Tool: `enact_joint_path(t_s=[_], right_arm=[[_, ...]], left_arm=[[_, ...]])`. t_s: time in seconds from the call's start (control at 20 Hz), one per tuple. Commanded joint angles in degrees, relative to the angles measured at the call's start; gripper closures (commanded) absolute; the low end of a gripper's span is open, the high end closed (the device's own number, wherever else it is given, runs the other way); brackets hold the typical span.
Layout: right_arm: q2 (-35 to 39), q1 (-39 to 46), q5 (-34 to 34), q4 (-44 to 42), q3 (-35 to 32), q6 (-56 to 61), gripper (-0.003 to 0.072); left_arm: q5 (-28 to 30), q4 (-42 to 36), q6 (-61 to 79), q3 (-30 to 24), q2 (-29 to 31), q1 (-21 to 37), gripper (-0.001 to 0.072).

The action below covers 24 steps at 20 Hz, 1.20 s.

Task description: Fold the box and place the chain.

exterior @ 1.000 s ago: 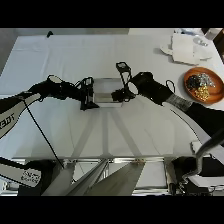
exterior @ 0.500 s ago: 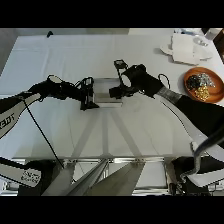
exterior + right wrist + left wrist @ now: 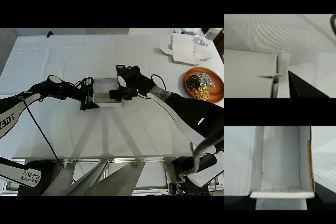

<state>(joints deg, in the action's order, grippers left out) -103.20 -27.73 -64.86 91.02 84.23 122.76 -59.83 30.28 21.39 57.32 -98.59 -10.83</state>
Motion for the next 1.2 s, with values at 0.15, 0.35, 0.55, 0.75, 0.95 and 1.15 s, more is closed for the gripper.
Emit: enact_joint_path(t_s=[0.15,0.35,0.55,0.75,0.95,1.15], right_arm=[[-1.4,-0.4,1.7,0.2,0.1,5.2,0.0433],[-1.6,-1.0,2.7,0.6,0.2,6.7,0.0674],[-1.5,-1.0,1.4,0.9,0.2,9.0,0.0633],[0.0,-1.0,1.5,0.9,0.2,8.7,0.0388],[4.7,-0.3,0.5,1.8,0.2,5.5,0.0388],[11.2,1.7,-4.8,4.8,0.2,2.6,0.0327]], left_arm=[[0.0,0.0,0.0,0.0,0.0,0.0,0.0316],[0.0,0.0,0.0,0.0,0.0,0.0,0.0316],[0.0,0.0,0.0,0.0,0.0,0.0,0.0316],[0.0,0.0,0.0,0.0,0.0,0.0,0.0316],[0.0,0.1,0.0,0.0,0.0,0.0,0.0316],[0.0,0.0,0.0,0.0,0.0,0.0,0.0316]])
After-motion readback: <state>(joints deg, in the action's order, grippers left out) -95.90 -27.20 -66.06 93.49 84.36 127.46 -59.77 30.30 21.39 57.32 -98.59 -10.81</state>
